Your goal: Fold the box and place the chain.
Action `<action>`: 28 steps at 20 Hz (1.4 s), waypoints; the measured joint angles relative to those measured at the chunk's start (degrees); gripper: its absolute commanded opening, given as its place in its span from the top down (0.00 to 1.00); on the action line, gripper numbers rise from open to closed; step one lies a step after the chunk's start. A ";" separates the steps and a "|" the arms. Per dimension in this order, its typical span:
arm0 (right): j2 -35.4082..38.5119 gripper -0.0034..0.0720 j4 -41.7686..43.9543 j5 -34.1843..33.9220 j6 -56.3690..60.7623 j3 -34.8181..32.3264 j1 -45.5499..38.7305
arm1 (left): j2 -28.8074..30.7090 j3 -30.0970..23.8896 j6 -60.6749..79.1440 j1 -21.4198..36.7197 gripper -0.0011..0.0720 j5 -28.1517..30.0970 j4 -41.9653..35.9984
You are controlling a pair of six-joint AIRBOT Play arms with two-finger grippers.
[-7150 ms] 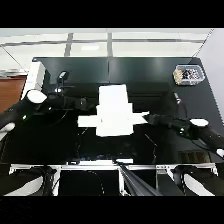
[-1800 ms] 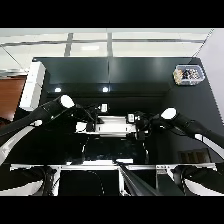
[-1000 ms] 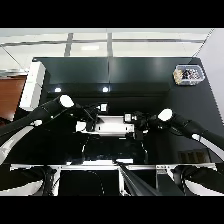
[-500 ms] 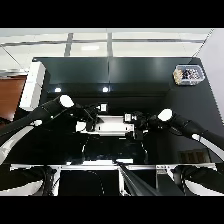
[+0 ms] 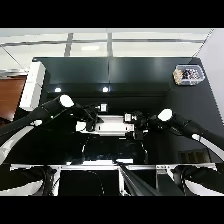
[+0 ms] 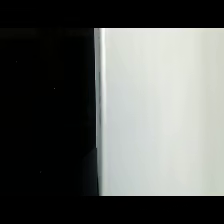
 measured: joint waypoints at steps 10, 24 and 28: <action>0.00 0.66 0.00 -0.15 -0.02 0.00 0.00 | 1.01 1.75 -5.57 0.61 0.40 -3.17 0.44; -0.02 0.66 -0.04 0.02 -0.02 0.00 0.00 | 15.74 2.34 -21.81 9.73 0.95 -15.82 13.22; 0.00 0.66 -0.04 0.04 -0.02 0.00 0.00 | 16.31 -0.09 -28.00 8.57 0.95 -24.06 7.67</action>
